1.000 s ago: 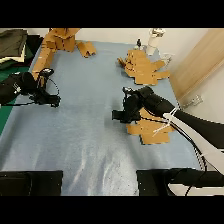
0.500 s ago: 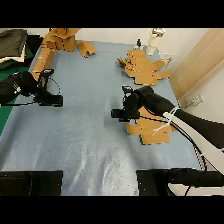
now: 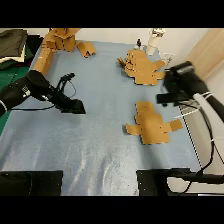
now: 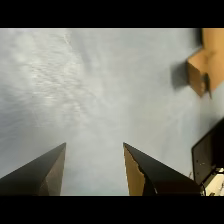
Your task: Fold the box.
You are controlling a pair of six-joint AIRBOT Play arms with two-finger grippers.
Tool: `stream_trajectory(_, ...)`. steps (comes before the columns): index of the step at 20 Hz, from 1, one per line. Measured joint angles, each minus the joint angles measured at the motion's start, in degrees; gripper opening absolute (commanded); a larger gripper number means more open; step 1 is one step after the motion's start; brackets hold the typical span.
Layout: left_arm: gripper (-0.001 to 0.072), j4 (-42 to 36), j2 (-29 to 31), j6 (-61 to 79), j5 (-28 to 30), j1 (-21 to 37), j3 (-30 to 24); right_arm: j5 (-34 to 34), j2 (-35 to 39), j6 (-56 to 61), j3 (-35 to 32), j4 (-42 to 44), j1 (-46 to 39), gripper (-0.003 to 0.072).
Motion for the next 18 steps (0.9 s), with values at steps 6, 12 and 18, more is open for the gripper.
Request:
stream_trajectory(6,0.0527,-2.0,1.4,-2.7,2.5,-7.6,-1.7,0.4,-0.4,-14.7,-0.1,9.4,-18.8,0.0446)
stream_trajectory(12,0.0527,-2.5,2.3,-4.6,5.2,-11.2,-5.3,2.7,-3.3,-31.8,-3.2,21.4,-27.8,0.0445)
stream_trajectory(18,0.0527,-2.5,8.7,-5.5,8.9,-12.8,-11.1,3.8,-4.1,-40.3,-6.6,28.2,-29.5,0.0443)
